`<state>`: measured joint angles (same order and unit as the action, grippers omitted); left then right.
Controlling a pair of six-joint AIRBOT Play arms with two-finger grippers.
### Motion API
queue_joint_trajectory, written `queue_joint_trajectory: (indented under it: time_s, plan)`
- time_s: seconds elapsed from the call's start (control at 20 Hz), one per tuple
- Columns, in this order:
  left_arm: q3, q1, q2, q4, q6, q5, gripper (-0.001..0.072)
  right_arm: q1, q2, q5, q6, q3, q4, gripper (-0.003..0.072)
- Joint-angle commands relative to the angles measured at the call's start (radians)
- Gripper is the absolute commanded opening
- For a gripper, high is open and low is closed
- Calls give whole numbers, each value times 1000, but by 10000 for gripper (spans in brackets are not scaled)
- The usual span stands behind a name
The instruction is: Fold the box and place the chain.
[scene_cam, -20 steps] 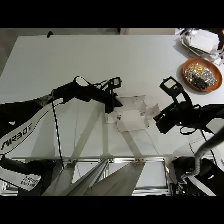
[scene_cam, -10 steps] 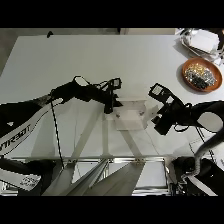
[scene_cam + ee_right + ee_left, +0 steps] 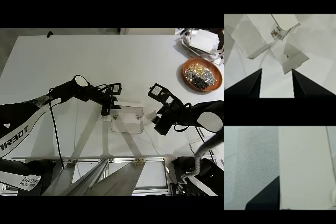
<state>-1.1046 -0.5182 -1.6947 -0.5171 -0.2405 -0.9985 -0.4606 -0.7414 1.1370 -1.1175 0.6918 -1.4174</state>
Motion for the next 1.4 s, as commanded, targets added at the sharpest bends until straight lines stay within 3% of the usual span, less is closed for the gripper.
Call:
queue_joint_trajectory:
  time_s: [0.0,0.7,0.75,0.8,0.85,0.95,1.1,1.15,1.2,1.25,1.3,1.35]
  plan:
    - [-1,0,1,-15,2,8,8,0,-1,0,1,0,0,381]
    - [-1,-1,1,-14,69,44,8,0,-1,0,2,0,3,380]
    - [-1,-1,1,-14,69,44,10,0,-1,2,21,0,11,318]
    - [-1,-1,1,-15,69,44,10,0,-1,8,90,-1,47,184]
    - [-1,0,1,-16,69,39,11,0,-1,7,167,-5,96,171]
    - [-1,0,1,-15,69,41,10,-1,-7,6,283,-21,177,13]
    - [-1,-1,1,-15,69,40,10,-1,-12,-7,320,-64,183,12]
    - [-1,-1,1,-15,69,40,10,0,-17,-7,340,-82,185,30]
    - [-1,-1,1,-15,69,40,10,-1,-26,-22,342,-100,188,230]
    - [-1,-1,1,-15,69,37,10,-1,-38,-52,348,-122,187,520]
    - [-1,-1,1,-15,69,38,10,-1,-54,-70,381,-135,187,621]
    - [-1,-1,1,-15,69,37,10,-3,-75,-71,435,-137,188,628]
